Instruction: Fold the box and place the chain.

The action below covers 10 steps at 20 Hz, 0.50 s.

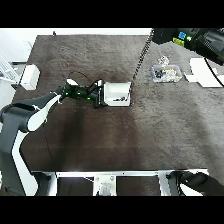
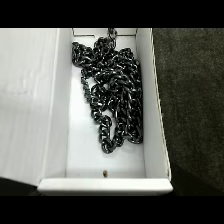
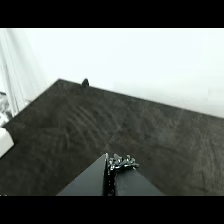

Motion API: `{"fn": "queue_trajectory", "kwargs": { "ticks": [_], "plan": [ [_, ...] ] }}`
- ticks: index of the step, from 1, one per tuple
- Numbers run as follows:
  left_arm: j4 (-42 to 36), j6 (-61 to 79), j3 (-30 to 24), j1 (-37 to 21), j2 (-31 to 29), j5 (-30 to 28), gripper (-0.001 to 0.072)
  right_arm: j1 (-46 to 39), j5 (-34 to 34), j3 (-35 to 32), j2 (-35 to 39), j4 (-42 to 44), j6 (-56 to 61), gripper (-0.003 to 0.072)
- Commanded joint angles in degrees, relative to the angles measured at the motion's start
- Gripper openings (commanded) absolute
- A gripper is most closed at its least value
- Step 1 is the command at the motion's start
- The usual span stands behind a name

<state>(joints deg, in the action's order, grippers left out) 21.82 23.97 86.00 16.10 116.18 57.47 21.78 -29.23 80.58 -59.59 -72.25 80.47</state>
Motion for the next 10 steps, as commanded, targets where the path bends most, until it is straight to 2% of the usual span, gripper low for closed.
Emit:
{"fn": "queue_trajectory", "kwargs": {
  "ticks": [1, 4, 10],
  "plan": [
    [0.00, 0.02, -0.02, -0.04, -0.02, 0.00, 0.0347, 3.06, 8.13, 0.24, 0.04, -0.02, -1.62, 0.0005],
    [0.00, 0.02, -0.02, -0.04, 0.00, 0.00, 0.0347, 6.08, 11.32, 2.51, -0.04, -0.04, -3.37, 0.0006],
    [0.00, 0.02, -0.02, -0.04, 0.00, 0.02, 0.0347, 7.04, 13.42, 5.09, -0.22, -0.02, -3.56, 0.0005]
  ]
}}
